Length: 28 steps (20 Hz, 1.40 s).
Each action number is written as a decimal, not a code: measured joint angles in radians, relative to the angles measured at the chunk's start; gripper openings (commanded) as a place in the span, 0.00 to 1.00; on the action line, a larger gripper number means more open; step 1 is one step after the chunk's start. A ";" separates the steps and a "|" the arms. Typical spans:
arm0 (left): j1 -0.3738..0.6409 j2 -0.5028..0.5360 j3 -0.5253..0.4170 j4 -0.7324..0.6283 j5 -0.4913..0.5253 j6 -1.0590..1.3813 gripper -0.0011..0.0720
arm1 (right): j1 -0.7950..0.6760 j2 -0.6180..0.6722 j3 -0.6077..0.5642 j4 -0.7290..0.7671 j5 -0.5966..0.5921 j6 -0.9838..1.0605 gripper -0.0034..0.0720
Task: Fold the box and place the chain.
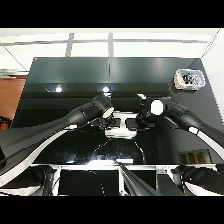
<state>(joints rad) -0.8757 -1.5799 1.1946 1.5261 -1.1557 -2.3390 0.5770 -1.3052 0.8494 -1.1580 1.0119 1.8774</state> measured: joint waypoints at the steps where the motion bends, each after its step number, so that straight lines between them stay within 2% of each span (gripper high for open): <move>1: 0.000 0.000 0.000 0.000 -0.001 0.002 0.05 | 0.021 -0.001 0.005 -0.027 -0.003 0.045 0.50; 8: 0.000 0.000 0.000 0.001 0.000 0.002 0.05 | 0.095 -0.008 0.022 -0.190 0.016 0.275 0.50; 17: 0.000 0.000 0.000 0.002 -0.001 0.000 0.05 | 0.106 -0.026 0.023 -0.229 0.029 0.349 0.50; 18: 0.000 0.000 0.000 0.002 -0.001 0.000 0.05 | 0.106 -0.027 0.023 -0.229 0.030 0.351 0.39; 20: 0.000 0.000 0.000 0.001 0.000 0.001 0.05 | 0.106 -0.030 0.023 -0.226 0.029 0.357 0.28; 21: 0.000 0.000 0.000 0.001 -0.001 0.001 0.05 | 0.106 -0.031 0.023 -0.225 0.029 0.357 0.06; 27: 0.000 0.000 0.000 0.002 0.000 0.001 0.05 | 0.108 -0.032 0.023 -0.224 0.026 0.372 0.08; 28: 0.000 0.000 0.000 0.002 0.000 0.001 0.05 | 0.108 -0.032 0.023 -0.224 0.025 0.374 0.29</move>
